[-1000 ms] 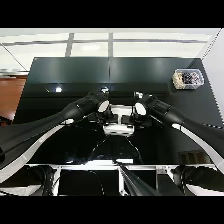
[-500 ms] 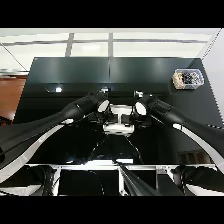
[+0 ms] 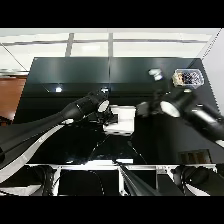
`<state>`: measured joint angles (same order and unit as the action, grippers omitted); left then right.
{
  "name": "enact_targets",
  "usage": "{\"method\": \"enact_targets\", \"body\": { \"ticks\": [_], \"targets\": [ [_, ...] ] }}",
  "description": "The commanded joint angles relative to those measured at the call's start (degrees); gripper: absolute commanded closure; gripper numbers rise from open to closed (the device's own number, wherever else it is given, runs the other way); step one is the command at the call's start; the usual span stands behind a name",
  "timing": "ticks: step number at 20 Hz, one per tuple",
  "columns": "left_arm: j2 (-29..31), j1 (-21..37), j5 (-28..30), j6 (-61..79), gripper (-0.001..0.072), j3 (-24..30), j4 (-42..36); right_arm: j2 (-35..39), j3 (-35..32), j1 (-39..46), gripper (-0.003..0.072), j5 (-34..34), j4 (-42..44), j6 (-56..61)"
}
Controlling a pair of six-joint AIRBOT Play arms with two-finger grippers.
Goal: Fold the box and place the chain.
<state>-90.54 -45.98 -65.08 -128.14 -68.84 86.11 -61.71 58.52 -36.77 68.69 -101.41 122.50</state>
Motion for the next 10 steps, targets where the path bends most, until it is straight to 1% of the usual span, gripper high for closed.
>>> {"method": "enact_targets", "body": {
  "ticks": [1, 2, 3, 4, 5, 6, 7, 8, 10],
  "targets": [
    [-0.02, 0.04, -0.09, 0.02, 0.0684, -0.02, 0.02, 5.77, -1.20, 6.60, 0.0150, -5.49, -23.50, -0.83],
    [-0.02, 0.04, -0.07, 0.00, 0.0683, -0.02, 0.02, 5.16, -2.25, 12.17, -0.0031, -11.63, -23.02, -0.85],
    [-0.02, 0.04, 0.02, 0.00, 0.0684, -0.02, 0.02, 3.82, -2.82, 18.08, -0.0031, -16.24, -20.13, -0.85],
    [-0.02, 0.04, 0.04, 0.00, 0.0683, -0.02, 0.02, 1.38, -2.82, 24.76, -0.0031, -20.90, -14.95, -0.81],
    [-0.02, 0.04, 0.04, 0.00, 0.0683, -0.02, 0.02, -1.60, -2.73, 31.28, -0.0031, -26.32, -8.22, -0.83],
    [-0.02, 0.04, 0.02, 0.00, 0.0683, -0.02, 0.02, -4.79, -1.73, 36.63, -0.0030, -29.77, -1.77, -0.85],
    [-0.02, 0.04, 0.00, 0.02, 0.0684, -0.02, 0.02, -8.96, 0.96, 41.40, -0.0024, -29.88, 4.48, -0.87],
    [-0.02, 0.04, -0.11, 0.02, 0.0683, -0.02, 0.02, -13.11, 4.46, 44.70, -0.0024, -27.04, 9.25, -0.87],
    [-0.02, 0.04, -0.09, 0.00, 0.0683, -0.02, 0.02, -22.23, 14.53, 49.03, -0.0023, -17.44, 15.78, -0.70]
  ]
}}
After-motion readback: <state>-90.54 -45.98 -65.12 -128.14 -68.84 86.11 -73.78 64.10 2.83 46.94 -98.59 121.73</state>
